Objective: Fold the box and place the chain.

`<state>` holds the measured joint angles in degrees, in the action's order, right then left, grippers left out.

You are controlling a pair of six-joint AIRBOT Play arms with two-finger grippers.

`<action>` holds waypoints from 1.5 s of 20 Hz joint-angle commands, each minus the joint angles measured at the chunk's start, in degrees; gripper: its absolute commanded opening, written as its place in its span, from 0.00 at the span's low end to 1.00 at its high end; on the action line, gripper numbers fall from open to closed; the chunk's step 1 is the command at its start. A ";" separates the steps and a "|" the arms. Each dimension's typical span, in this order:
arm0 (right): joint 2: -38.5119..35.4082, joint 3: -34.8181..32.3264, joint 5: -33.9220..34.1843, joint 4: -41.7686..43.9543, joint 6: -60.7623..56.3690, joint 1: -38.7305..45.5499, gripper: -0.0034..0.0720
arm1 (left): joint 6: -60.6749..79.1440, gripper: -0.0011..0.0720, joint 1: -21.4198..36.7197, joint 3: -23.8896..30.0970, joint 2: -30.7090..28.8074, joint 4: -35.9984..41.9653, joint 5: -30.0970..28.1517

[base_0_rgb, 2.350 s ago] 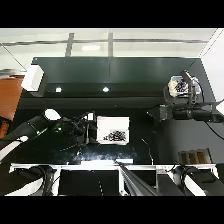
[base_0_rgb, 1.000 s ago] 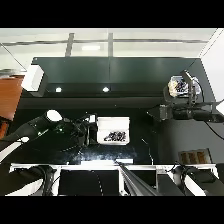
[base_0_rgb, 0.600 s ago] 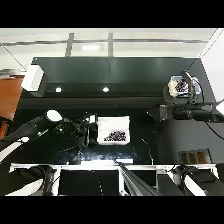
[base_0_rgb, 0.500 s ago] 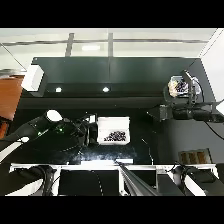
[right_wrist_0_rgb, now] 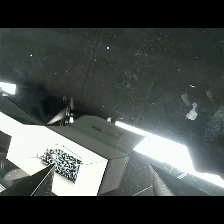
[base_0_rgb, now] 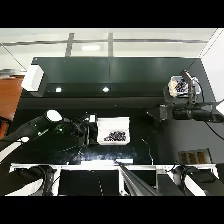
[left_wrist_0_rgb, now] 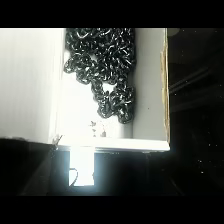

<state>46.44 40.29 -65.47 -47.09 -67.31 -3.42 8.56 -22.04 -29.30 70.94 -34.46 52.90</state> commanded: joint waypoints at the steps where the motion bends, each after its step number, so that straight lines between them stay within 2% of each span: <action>1: -0.04 -0.02 0.00 0.00 0.00 -0.04 0.97 | -1.31 0.99 0.39 -0.09 -0.13 -0.39 0.04; 17: -0.04 -0.02 -0.02 -0.13 0.00 -0.04 0.97 | -1.27 0.99 0.26 -0.15 -1.36 -0.39 1.27; 20: -0.04 -0.02 0.00 -0.13 0.00 -0.04 0.97 | 0.00 0.99 0.04 -0.15 -1.36 1.92 1.18; 30: -0.04 -0.02 0.00 -0.13 0.00 -0.04 0.97 | 1.66 0.99 -4.70 -0.15 -1.29 2.32 -4.87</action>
<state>46.44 40.29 -65.47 -47.24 -67.29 -3.42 9.08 -25.34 -29.41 69.63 -32.14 49.98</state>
